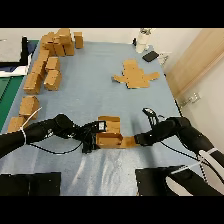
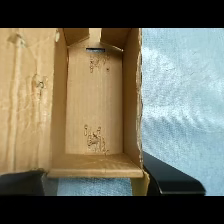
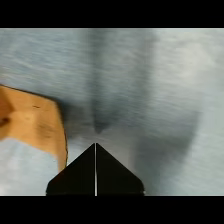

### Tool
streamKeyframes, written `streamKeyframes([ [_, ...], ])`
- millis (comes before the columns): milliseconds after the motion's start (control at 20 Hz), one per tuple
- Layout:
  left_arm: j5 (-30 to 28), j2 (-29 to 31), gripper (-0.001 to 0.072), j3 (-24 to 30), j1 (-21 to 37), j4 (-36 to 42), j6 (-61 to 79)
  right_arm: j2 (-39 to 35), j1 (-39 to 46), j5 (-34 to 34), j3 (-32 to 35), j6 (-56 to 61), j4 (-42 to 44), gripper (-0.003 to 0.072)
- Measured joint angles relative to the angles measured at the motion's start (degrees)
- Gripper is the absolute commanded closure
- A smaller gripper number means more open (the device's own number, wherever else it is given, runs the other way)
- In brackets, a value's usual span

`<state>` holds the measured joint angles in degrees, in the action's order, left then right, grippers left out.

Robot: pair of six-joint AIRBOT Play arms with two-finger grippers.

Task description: Fold the box.

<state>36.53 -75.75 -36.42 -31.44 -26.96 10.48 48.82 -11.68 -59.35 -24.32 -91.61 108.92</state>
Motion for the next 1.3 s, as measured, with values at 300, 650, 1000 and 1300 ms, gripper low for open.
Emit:
streamKeyframes([
  [300,0.0,0.0,0.0192,0.0,0.0,0.0,0.0,1.6,0.6,2.1,0.4,-6.6,10.8,0.0682],
  [650,0.0,0.0,0.0192,0.0,0.0,0.0,0.0,0.3,0.6,1.8,0.2,-9.6,15.8,0.0557],
  [1000,0.0,0.0,0.0192,0.0,0.0,0.0,0.0,-3.9,0.5,-1.7,-2.2,-9.9,17.2,0.0241],
  [1300,0.0,0.0,0.0192,0.0,0.0,0.0,0.0,-3.6,0.5,-2.6,-2.1,-9.9,20.0,0.0221],
])
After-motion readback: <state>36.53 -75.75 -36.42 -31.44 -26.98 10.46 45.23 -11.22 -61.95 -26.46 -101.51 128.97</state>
